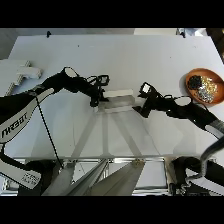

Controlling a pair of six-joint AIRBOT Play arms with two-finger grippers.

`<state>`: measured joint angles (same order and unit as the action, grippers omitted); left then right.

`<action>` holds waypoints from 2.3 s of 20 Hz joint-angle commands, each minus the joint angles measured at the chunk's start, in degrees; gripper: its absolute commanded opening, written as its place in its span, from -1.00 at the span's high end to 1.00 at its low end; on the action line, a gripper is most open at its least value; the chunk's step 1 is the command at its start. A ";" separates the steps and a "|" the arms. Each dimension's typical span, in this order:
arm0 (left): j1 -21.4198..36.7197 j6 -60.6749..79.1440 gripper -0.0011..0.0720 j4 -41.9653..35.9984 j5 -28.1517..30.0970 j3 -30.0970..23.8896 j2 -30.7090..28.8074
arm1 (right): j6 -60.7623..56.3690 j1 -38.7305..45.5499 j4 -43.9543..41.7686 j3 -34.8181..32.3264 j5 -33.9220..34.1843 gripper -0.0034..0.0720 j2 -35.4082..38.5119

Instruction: Fold the box and place the chain.

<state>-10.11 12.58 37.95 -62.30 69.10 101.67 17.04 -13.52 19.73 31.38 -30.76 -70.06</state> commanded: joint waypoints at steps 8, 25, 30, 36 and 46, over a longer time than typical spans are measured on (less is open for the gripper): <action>0.00 0.04 0.93 0.02 -0.11 -0.02 0.02 | 7.37 0.79 -0.02 2.62 -5.68 -0.94 -4.17; 0.00 0.04 0.93 0.02 -0.11 -0.02 0.02 | 10.08 4.85 5.92 16.09 -21.20 -0.94 -16.20; 0.00 0.04 0.93 0.02 -0.11 -0.02 0.02 | 10.03 4.79 6.82 17.73 -25.14 -0.94 -20.20; 0.00 0.04 0.93 0.02 -0.11 -0.02 0.02 | 10.51 4.42 8.13 17.73 -25.07 -0.94 -20.92; 0.00 0.04 0.93 0.02 -0.11 -0.02 0.02 | 8.46 2.58 8.15 17.73 -24.98 -0.94 -21.35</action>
<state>-10.09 12.64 37.98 -62.43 69.10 101.67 26.89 -10.79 27.81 49.04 -55.66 -91.33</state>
